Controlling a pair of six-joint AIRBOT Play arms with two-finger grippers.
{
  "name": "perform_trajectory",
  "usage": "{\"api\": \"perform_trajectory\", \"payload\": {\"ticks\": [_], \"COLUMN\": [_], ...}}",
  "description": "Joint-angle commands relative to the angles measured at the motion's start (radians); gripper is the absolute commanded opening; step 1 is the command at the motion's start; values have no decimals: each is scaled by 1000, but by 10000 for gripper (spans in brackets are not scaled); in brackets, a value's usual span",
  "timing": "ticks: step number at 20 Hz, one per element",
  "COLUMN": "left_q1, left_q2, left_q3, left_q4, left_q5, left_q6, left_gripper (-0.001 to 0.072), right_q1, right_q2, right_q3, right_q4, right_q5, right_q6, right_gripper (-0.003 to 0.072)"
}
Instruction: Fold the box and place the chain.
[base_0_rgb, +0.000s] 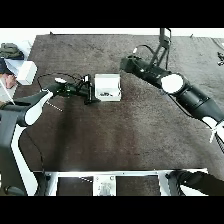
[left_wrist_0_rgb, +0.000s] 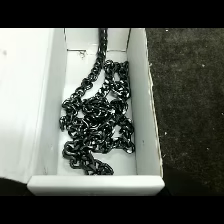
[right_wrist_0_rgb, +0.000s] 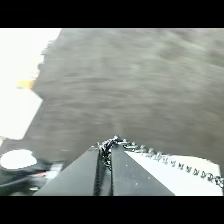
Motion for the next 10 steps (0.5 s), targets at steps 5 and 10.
{"api": "perform_trajectory", "payload": {"ticks": [5,10], "left_q1": [0,0], "left_q2": [0,0], "left_q3": [0,0], "left_q4": [0,0], "left_q5": [0,0], "left_q6": [0,0], "left_gripper": [234,235], "right_q1": [111,103], "right_q2": [-123,-248], "right_q3": [89,83], "right_q4": [-31,-102], "right_q5": [13,54], "right_q6": [-8,-8], "right_gripper": [-20,-19]}}
